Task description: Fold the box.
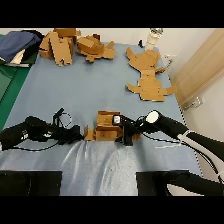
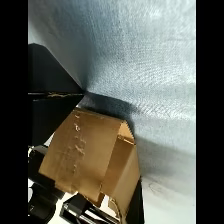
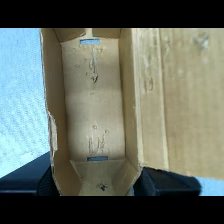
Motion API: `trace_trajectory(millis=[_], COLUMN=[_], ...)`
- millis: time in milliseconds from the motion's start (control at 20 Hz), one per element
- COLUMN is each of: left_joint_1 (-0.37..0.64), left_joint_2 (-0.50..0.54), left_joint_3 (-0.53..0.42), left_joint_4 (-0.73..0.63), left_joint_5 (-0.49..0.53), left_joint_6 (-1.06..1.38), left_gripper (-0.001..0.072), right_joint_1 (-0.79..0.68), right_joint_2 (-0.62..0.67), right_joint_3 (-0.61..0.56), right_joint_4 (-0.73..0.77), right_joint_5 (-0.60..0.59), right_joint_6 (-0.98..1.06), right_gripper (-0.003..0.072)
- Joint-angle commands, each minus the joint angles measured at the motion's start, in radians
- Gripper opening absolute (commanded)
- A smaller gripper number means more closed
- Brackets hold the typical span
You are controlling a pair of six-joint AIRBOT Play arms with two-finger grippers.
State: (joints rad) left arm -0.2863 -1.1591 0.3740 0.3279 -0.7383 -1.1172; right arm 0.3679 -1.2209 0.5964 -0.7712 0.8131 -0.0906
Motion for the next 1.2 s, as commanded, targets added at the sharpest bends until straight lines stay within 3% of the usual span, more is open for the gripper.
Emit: trace_trajectory(millis=[0,200,850,900,950,1150], left_joint_1=[-0.013,-0.013,-0.013,-0.013,-0.013,-0.013], left_joint_2=[-0.005,-0.005,-0.005,-0.005,-0.005,-0.005], left_joint_3=[0.001,0.001,0.001,0.001,0.001,0.001], left_joint_4=[-0.078,-0.213,-0.248,-0.277,-0.303,-0.347], left_joint_5=[0.011,-0.006,-0.069,-0.069,-0.067,-0.066], left_joint_6=[0.059,0.168,0.204,0.220,0.223,0.246], left_gripper=[0.0010,0.0010,0.0024,0.0268,0.0354,0.0354], right_joint_1=[0.001,0.001,0.001,0.001,0.001,0.001], right_joint_2=[0.000,0.000,0.000,0.000,0.000,0.000], right_joint_3=[0.000,0.000,0.000,0.000,0.000,0.000], right_joint_4=[0.000,0.000,0.000,0.000,0.000,0.000], right_joint_5=[0.000,0.000,0.000,0.000,0.000,0.000], right_joint_6=[0.000,0.000,0.000,0.000,0.000,0.000], right_gripper=[0.0543,0.0543,0.0543,0.0543,0.0543,0.0542])
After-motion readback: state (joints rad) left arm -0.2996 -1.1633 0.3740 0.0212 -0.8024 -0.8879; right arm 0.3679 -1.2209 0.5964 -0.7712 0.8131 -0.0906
